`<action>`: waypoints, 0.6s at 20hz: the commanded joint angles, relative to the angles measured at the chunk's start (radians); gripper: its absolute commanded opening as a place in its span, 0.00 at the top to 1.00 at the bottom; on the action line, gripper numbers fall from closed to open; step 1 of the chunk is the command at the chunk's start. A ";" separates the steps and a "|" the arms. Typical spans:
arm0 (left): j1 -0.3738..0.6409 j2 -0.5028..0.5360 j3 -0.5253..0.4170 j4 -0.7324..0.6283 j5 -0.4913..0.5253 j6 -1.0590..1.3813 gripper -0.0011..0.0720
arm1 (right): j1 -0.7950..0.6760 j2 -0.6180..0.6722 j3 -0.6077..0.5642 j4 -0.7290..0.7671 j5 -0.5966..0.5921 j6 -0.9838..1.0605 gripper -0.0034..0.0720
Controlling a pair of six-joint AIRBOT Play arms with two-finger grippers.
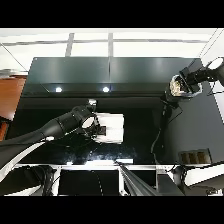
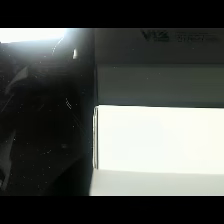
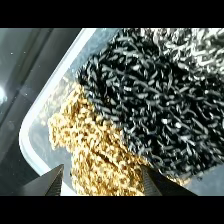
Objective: Fold the box and place the chain.
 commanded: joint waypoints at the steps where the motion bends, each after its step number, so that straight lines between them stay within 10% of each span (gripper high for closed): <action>1: 0.000 0.000 0.000 -0.001 0.002 0.000 0.94 | 0.003 -0.014 0.000 0.018 -0.019 0.000 0.26; 6: 0.000 0.000 0.000 0.000 0.003 0.000 0.94 | 0.022 -0.020 0.000 0.015 -0.040 -0.004 0.29; 9: 0.000 0.000 0.000 0.000 0.003 0.000 0.94 | 0.022 -0.019 0.001 0.044 -0.034 -0.077 0.92; 12: 0.000 0.000 0.000 0.000 0.003 0.000 0.94 | 0.019 -0.017 0.039 0.059 0.018 -0.151 0.92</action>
